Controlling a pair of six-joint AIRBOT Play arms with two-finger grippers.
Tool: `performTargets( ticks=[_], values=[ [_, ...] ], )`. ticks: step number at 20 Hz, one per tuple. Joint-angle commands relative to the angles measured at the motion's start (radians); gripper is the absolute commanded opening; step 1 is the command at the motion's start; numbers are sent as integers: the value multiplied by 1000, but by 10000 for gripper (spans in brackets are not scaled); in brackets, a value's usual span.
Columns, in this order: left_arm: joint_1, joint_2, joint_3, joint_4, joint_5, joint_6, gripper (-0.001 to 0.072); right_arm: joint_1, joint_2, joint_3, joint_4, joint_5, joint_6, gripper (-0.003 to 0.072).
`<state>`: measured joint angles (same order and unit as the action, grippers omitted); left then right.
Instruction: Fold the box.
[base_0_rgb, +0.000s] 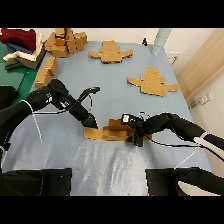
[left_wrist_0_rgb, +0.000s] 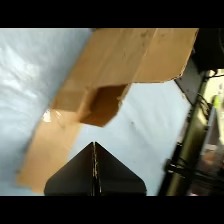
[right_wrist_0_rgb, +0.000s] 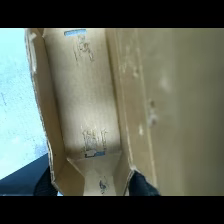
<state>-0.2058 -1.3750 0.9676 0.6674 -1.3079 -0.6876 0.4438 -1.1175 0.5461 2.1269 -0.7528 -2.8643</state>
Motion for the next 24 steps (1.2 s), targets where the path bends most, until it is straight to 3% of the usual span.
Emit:
performTargets(
  ticks=[1, 5, 10, 12, 17, 24],
  values=[
    [-56, -4, -5, -110, -61, -176, 13, 0, -1, 0, 0, 0, 0, 511],
    [-117, -89, 35, -333, 127, -174, 12, 0, -1, 0, 0, 0, 0, 511],
    [-117, -192, 154, -323, 253, -208, 12, 0, -1, 0, 0, 0, 0, 511],
    [-117, -232, 172, -256, 298, -268, 12, 0, -1, 0, 0, 0, 0, 511],
    [-129, -289, 172, -70, 288, -406, 12, 0, -1, 0, 0, 0, 0, 511],
    [-134, -297, 193, -66, 278, -377, 12, 0, -1, 0, 1, 0, 0, 511]
  ],
)
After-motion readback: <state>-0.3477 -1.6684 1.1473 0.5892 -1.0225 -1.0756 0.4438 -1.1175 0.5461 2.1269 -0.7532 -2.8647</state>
